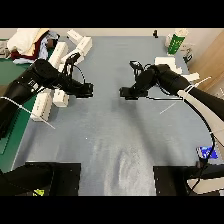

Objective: Fold the box.

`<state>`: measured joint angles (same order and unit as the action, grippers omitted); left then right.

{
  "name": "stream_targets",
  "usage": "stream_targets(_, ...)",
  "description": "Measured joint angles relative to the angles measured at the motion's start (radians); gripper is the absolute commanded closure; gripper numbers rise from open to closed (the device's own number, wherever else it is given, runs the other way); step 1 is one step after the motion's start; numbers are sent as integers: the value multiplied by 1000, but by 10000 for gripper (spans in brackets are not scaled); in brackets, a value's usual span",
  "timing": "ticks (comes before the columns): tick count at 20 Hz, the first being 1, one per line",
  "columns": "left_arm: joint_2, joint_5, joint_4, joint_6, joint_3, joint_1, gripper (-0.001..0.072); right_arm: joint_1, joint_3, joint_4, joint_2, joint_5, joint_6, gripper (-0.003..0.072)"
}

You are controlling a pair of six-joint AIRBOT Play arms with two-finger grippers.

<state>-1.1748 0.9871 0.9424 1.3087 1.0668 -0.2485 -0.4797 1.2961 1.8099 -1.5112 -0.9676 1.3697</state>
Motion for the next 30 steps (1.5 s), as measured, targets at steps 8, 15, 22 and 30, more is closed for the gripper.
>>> stream_targets(8, 0, 0, 0, 0, 0, 0, 694, 0, 0, 0, 0, 0, 0, 683)
stream_targets(15, 0, 0, 0, 0, 0, 0, 694, 0, 0, 36, -7, 47, -3, 686)
stream_targets(22, 0, 0, 0, 0, 0, 0, 693, 262, 204, 14, -51, -103, -149, 297)
stream_targets(30, 0, 0, 0, 0, 0, 0, 693, 935, 663, 225, -359, -238, 93, 296)
